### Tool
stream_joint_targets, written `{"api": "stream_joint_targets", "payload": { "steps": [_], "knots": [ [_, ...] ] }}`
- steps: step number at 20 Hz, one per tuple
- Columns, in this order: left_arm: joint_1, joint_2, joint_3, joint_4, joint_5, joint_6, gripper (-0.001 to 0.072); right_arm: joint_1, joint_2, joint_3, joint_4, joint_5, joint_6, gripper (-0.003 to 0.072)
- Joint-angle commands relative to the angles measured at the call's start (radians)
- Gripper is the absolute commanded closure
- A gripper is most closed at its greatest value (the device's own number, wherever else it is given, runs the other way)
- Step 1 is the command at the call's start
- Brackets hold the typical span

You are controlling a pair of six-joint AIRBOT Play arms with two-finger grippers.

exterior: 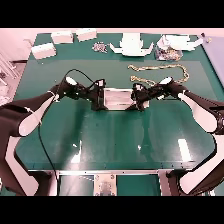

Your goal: Fold the box and place the chain.

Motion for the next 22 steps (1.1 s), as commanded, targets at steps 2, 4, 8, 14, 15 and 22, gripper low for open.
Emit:
{"api": "stream_joint_targets", "payload": {
  "steps": [2,4,8,14,15,22],
  "knots": [
    [-0.002,-0.025,-0.006,-0.014,0.0,-0.004,-0.0011,0.0,0.001,0.0,0.0,0.0,0.0,0.0189],
    [-0.002,-0.025,-0.006,-0.02,0.011,-0.005,-0.0011,0.0,0.001,0.0,0.0,0.0,0.0,0.019],
    [-0.002,-0.025,-0.005,-0.022,0.014,-0.004,-0.0008,0.0,0.001,0.0,0.0,0.0,0.0,0.0189],
    [-0.002,-0.025,-0.005,-0.023,0.014,-0.004,0.0242,0.0,0.001,0.0,0.0,0.0,0.0,0.0189],
    [-0.002,-0.025,-0.005,-0.023,0.013,-0.004,0.0243,0.0,0.001,0.0,0.0,0.0,0.0,0.019],
    [-0.002,-0.025,-0.006,-0.022,0.009,-0.004,0.0241,0.0,0.001,0.0,0.0,0.0,0.0,0.019]
  ]
}}
